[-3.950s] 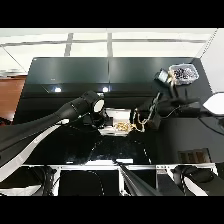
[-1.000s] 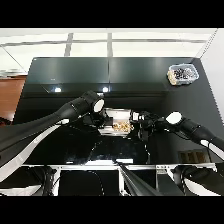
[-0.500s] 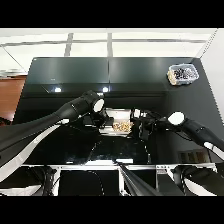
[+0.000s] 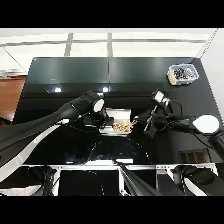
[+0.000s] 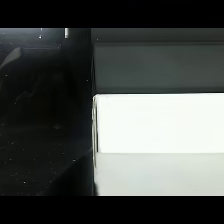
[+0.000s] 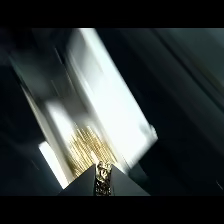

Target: Fold the box and place the chain.

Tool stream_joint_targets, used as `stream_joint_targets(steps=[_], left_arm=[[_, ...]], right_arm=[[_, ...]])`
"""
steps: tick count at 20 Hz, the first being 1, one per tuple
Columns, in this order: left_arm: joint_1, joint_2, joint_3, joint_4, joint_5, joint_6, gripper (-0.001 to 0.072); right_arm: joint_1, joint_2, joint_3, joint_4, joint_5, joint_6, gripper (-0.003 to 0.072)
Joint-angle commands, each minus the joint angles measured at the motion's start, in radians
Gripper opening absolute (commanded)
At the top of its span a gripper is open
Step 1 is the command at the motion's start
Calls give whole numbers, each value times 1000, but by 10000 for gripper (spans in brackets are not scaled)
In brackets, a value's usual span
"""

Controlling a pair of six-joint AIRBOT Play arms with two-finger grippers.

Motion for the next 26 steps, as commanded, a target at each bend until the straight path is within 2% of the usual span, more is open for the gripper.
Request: stream_joint_targets(steps=[1, 4, 11, 12, 13, 14, 17, 20, 22, 23, 25, 26], left_arm=[[0, 0, 0, 0, 2, 0, 29], [0, 0, 0, 0, 2, 0, 29], [0, 0, 0, 0, 1, 0, 29], [0, 0, 0, 0, 1, 0, 29], [0, 0, 0, 0, 1, 0, 29], [0, 0, 0, 0, 1, 0, 29], [0, 0, 0, 0, 0, 0, 29], [0, 0, 0, 0, 1, 0, 29], [0, 0, 0, 0, 1, 0, 29], [0, 0, 0, 0, 1, 0, 29], [0, 0, 0, 0, 1, 0, 29], [0, 0, 0, 0, 1, 0, 29]], right_arm=[[-1, 34, 23, 307, -40, 55, 19], [-1, 33, 23, 469, -70, 39, 19], [0, -47, 23, 488, -19, 56, 20], [-1, -52, 23, 486, -19, 57, 40], [-1, -52, 23, 476, -21, 56, 292], [-3, -52, 23, 445, -23, 56, 439], [-39, -52, 23, 222, -10, 82, 441], [-52, -52, 15, -141, 9, 118, 441], [-51, -56, -23, -303, -28, 112, 444], [-50, -64, -48, -337, -60, 81, 445], [-36, -122, -68, -324, -84, -48, 659], [-21, -167, -67, -282, -84, -149, 659]])
